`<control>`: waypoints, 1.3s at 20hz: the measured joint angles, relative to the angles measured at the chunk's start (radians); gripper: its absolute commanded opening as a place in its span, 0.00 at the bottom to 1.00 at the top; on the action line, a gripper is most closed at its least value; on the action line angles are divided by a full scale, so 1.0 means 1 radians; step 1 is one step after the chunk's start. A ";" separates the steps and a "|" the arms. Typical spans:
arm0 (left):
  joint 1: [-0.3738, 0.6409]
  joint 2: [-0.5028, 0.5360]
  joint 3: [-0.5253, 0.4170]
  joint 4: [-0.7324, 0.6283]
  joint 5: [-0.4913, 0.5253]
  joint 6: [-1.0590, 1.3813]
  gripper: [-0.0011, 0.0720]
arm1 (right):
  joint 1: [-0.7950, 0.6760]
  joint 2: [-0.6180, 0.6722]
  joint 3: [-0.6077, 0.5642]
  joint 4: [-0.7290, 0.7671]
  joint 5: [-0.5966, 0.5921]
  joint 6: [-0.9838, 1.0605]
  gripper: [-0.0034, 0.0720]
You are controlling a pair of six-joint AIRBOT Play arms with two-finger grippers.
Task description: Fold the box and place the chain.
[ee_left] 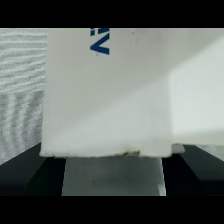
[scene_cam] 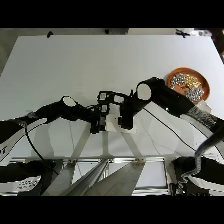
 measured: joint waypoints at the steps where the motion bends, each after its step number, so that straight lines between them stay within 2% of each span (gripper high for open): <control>1: 0.000 0.000 0.000 0.000 0.000 0.000 0.29 | 0.001 -0.001 0.000 0.000 0.005 0.000 0.63; 6: 0.000 0.000 0.000 0.000 0.000 0.000 0.29 | 0.001 -0.004 -0.001 -0.021 0.068 0.000 0.62; 7: 0.000 0.000 0.000 0.000 0.000 0.000 0.29 | 0.001 -0.004 -0.001 -0.022 0.063 0.000 0.58; 11: 0.000 0.000 0.000 0.000 0.000 0.000 0.29 | 0.002 -0.004 -0.001 -0.038 0.023 0.030 0.57; 13: 0.000 0.000 0.000 0.000 0.000 -0.001 0.29 | 0.002 -0.004 -0.001 -0.049 0.010 0.042 0.52; 16: 0.000 0.000 0.000 -0.001 0.000 -0.002 0.29 | 0.002 -0.004 -0.001 -0.062 0.000 0.051 0.52; 22: 0.000 0.000 0.000 -0.001 0.000 -0.002 0.29 | 0.002 -0.004 -0.001 -0.077 -0.003 0.055 0.43; 26: 0.000 0.000 0.000 -0.002 0.000 -0.004 0.29 | 0.002 -0.002 -0.001 -0.117 -0.005 0.073 0.43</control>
